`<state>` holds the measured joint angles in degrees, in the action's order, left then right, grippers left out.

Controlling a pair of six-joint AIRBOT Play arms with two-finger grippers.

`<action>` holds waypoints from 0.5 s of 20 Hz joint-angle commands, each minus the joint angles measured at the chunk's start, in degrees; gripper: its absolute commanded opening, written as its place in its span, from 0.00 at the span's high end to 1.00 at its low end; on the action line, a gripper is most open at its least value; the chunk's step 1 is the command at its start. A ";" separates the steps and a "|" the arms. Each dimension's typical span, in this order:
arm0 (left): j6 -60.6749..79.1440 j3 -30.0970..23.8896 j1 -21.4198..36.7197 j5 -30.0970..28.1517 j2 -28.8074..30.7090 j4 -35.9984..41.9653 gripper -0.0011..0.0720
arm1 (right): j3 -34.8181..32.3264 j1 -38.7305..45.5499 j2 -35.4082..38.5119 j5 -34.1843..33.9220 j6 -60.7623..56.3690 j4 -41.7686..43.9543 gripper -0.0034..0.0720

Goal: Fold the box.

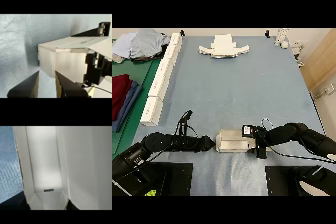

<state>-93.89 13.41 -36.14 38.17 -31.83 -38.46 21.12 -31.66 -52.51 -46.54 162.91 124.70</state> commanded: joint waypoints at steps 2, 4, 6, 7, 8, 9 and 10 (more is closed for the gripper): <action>2.86 0.09 0.04 -1.75 0.02 5.44 0.58 | 0.00 0.00 -0.02 0.02 -0.02 0.00 0.28; 4.00 0.42 0.04 0.11 0.00 6.10 0.56 | 0.00 0.00 -0.02 0.02 -0.02 0.00 0.28; 3.96 0.72 0.04 0.72 -0.44 6.10 0.56 | 0.00 0.00 -0.02 0.02 -0.02 0.00 0.28; 3.85 1.03 0.04 1.42 -1.27 6.12 0.56 | 0.00 0.00 -0.02 0.02 -0.04 0.00 0.28; 3.82 1.55 0.02 2.23 -2.36 6.10 0.56 | 0.00 0.00 -0.02 0.02 -0.02 0.00 0.28; 3.45 2.40 -0.02 2.60 -3.91 6.10 0.56 | 0.00 0.00 -0.02 0.02 -0.02 0.00 0.28; 2.95 3.50 -0.59 2.43 -5.51 5.68 0.56 | 0.00 0.00 -0.02 0.02 -0.02 0.00 0.28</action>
<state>-90.54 15.27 -36.18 39.55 -34.65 -32.86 21.12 -31.66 -52.51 -46.54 162.91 124.68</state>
